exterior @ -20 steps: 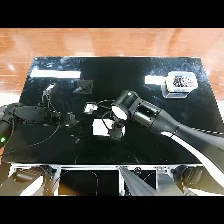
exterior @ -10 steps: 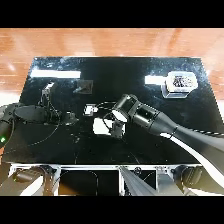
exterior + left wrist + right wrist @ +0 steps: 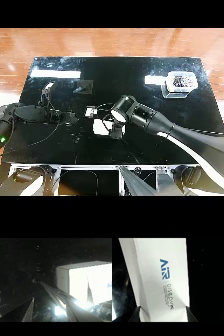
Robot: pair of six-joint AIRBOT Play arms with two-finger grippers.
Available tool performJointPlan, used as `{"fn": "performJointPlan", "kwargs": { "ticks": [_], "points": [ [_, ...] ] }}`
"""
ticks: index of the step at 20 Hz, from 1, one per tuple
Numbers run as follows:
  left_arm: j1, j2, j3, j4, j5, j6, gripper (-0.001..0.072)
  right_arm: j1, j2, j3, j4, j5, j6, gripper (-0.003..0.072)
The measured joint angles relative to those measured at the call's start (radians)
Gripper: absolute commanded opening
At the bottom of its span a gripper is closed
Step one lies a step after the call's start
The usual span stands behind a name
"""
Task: Fold the box and place the chain.
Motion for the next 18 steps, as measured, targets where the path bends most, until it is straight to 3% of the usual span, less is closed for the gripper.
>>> {"fn": "performJointPlan", "kwargs": {
  "ticks": [1, 2, 18],
  "points": [
    [0.0, 0.0, 0.0, 0.0, 0.0, 0.0, 0.0507, 0.0, -0.003, 0.001, 0.0, 0.0, 0.0, 0.0473],
    [0.0, 0.0, 0.0, 0.0, 0.0, 0.0, 0.0507, 0.0, -0.004, 0.001, -0.004, 0.0, 0.0, 0.0327],
    [0.0, 0.0, 0.0, 0.0, 0.0, 0.0, 0.0507, 0.0, 0.017, 0.008, 0.005, 0.056, 0.0, 0.0311]
  ]
}}
